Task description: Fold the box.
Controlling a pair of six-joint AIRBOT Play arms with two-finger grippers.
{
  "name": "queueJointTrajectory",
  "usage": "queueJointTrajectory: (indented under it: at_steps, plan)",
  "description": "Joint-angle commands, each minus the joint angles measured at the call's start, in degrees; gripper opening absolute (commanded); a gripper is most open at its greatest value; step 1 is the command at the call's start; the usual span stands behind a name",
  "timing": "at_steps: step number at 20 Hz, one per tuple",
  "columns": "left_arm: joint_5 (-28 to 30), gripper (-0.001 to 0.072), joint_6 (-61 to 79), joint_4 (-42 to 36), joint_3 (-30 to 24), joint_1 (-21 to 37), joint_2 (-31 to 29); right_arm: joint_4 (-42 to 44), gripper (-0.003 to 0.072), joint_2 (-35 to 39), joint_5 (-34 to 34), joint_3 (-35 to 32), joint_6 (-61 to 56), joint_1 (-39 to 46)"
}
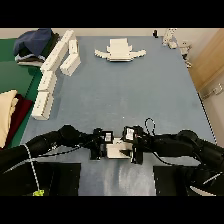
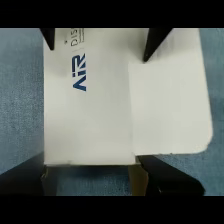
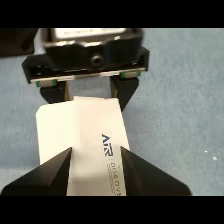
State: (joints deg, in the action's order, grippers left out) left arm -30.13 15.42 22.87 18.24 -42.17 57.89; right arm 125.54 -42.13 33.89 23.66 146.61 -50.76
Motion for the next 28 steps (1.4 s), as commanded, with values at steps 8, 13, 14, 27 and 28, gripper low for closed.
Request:
queueJointTrajectory:
  at_steps: [8,13,14,27,28]
  plan:
    - [0.0,0.0462,0.0,0.02,0.04,0.0,0.0,-8.04,0.0629,-2.78,-2.45,0.2,6.49,-2.54]
    - [0.0,0.0462,0.0,0.02,0.04,0.0,0.0,-8.79,0.0605,-1.33,-2.49,0.68,6.56,-2.6]
    - [0.0,0.0462,0.0,0.02,0.04,0.0,0.0,-8.9,0.0605,-0.66,-2.47,0.68,6.56,-2.6]
    - [0.0,0.0462,0.0,0.02,0.04,0.0,0.0,-13.88,0.0417,0.87,-6.21,0.66,6.38,-2.58]
    - [0.0,0.0462,0.0,0.02,0.04,0.0,0.0,-13.88,0.0403,0.55,-6.16,0.66,6.32,-2.58]
